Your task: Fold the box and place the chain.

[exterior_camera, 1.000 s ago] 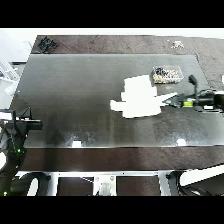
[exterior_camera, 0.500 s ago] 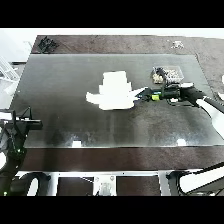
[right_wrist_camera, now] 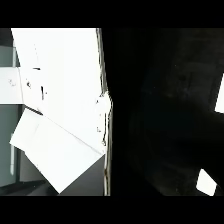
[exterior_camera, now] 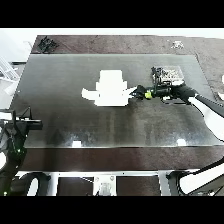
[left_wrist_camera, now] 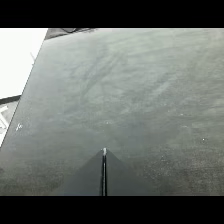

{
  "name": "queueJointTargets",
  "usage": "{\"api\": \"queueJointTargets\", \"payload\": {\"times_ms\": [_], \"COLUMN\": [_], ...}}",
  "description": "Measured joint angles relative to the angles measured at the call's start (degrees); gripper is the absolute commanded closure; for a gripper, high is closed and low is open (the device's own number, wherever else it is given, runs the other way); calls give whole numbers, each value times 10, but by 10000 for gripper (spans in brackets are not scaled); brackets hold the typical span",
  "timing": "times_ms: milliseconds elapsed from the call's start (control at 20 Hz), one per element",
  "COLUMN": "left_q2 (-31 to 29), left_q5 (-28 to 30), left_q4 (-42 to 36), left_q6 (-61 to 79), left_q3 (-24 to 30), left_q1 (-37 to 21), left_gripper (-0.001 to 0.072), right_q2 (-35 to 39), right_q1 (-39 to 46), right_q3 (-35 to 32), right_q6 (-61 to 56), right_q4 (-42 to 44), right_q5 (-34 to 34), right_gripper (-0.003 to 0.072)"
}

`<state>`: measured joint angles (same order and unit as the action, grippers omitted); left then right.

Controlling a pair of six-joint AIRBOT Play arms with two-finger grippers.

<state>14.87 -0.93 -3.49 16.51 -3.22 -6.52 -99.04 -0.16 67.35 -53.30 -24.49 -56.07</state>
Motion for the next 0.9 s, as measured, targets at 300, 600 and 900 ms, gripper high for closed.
{"api": "queueJointTargets", "payload": {"times_ms": [300,600,900], "left_q2": [0,13,206], "left_q5": [-32,-57,-149], "left_q4": [-1,-14,-12], "left_q6": [-2,-76,-136], "left_q3": [0,-20,-156], "left_q1": [0,0,0], "left_gripper": [75,77,77], "right_q2": [-7,-19,-21], "right_q1": [-10,-12,-12], "right_q3": [7,10,11], "right_q6": [1,4,14], "right_q4": [-2,-14,-23], "right_q5": [12,14,14], "right_gripper": [685,684,685]}}
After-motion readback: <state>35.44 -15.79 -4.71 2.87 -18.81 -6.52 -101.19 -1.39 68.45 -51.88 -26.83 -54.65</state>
